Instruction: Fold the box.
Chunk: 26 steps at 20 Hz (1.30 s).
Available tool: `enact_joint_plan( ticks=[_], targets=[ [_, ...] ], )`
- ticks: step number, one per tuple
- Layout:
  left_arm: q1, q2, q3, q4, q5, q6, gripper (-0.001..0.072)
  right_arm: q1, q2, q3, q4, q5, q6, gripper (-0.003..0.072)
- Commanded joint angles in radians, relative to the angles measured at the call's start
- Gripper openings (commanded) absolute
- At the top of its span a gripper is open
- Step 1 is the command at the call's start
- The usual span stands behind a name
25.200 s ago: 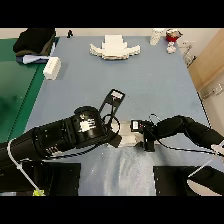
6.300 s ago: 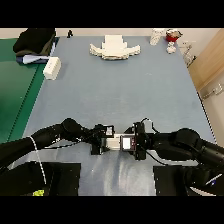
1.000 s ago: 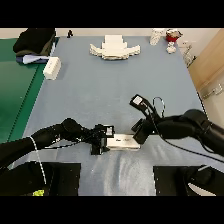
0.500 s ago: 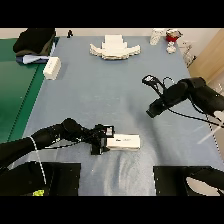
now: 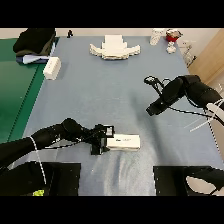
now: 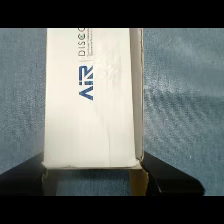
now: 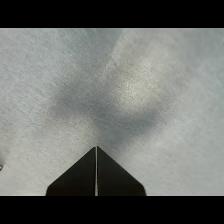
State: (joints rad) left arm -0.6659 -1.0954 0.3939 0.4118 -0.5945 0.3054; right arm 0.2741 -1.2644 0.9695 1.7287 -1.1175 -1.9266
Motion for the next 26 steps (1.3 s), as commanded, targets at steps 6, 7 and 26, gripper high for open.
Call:
enact_joint_plan(
  ticks=[6, 7, 26],
  targets=[
    [0.000, 0.000, 0.002, -0.002, 0.005, -0.019, 0.0526, 0.000, -0.004, 0.002, 0.003, -0.016, 0.041, 0.0005],
    [0.001, 0.000, 0.005, 0.000, 0.006, -0.046, 0.0526, 0.000, -0.004, 0.002, 0.002, -0.016, 0.041, 0.0005],
    [1.095, 0.043, 0.179, 0.401, 0.098, -0.669, 0.0526, 0.000, -0.004, 0.002, 0.003, -0.016, 0.041, 0.0005]
  ],
)
